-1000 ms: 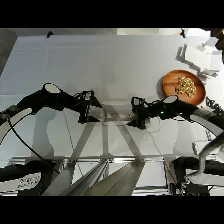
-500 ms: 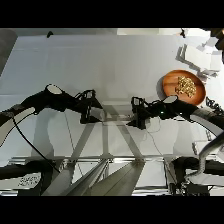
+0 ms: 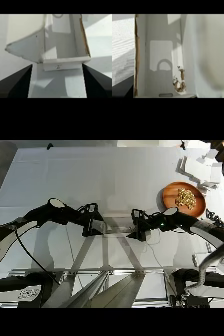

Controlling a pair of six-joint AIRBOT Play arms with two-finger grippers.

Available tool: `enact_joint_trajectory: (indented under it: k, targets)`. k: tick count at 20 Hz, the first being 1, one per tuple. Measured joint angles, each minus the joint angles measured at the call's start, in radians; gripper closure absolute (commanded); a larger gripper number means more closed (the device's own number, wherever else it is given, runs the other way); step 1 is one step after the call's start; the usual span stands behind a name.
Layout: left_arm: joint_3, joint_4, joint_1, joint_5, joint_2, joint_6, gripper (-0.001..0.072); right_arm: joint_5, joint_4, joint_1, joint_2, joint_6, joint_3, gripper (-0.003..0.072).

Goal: Fold the box and place the chain.

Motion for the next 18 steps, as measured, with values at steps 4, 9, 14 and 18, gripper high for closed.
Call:
enact_joint_trajectory:
  k: [4,9,14,18]
  targets:
    - [0.000,0.017,-0.003,0.005,0.000,0.006,0.0011,0.000,0.000,0.000,0.000,0.002,0.000,0.0171]
    - [0.000,0.060,0.003,-0.029,0.000,0.006,0.0010,-0.001,0.002,0.000,0.000,0.005,0.000,0.0171]
    - [0.000,0.064,0.003,-0.040,0.000,-0.002,0.0010,-0.001,0.001,0.001,0.000,0.002,0.000,0.0171]
    - [0.000,0.029,0.002,-0.018,0.000,-0.018,0.0010,-0.001,0.001,0.001,0.000,0.002,0.000,0.0171]
